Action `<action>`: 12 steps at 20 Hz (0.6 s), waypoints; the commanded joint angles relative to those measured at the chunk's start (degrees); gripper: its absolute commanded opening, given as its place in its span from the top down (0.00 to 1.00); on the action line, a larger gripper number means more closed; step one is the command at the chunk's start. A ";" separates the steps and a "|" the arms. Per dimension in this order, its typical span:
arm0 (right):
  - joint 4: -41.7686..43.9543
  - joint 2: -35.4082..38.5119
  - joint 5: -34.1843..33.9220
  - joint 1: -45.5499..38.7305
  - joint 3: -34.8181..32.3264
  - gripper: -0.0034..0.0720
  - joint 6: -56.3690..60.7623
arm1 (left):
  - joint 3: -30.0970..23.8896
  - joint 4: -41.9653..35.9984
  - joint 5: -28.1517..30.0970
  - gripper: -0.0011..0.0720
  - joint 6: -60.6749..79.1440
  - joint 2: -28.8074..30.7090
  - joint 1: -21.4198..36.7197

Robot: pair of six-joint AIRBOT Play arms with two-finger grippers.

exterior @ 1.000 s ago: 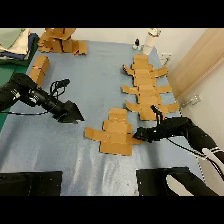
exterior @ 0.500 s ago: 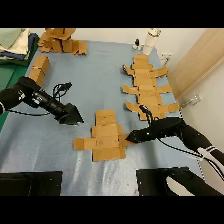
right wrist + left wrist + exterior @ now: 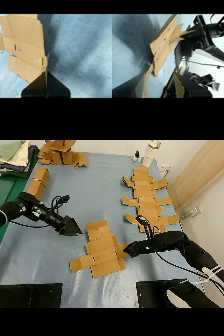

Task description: Fold the box.

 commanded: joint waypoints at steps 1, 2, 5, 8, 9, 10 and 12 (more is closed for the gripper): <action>-0.07 0.13 0.79 0.28 0.02 0.95 -0.20 | -0.02 -2.99 2.40 0.25 2.75 -4.61 -2.91; -0.04 0.13 0.79 0.28 0.00 0.95 -0.20 | -0.02 -5.14 2.43 0.25 4.07 -6.19 -3.91; -0.07 0.13 0.76 0.28 0.00 0.95 0.28 | 0.00 -11.28 3.61 0.25 7.26 -9.60 -6.45; -0.09 0.13 0.76 0.26 0.00 0.95 0.94 | 0.00 -12.50 6.25 0.27 8.63 -10.82 -8.61; -0.09 0.13 0.76 0.26 0.00 0.95 1.40 | 0.00 -12.68 7.08 0.38 9.22 -10.80 -8.96; -0.09 0.13 0.76 0.26 0.00 0.95 1.46 | 0.00 -13.27 7.50 0.43 10.32 -10.80 -9.16; -0.09 0.13 0.72 0.26 0.00 0.95 1.79 | 0.00 -15.17 7.76 0.42 11.82 -10.80 -9.16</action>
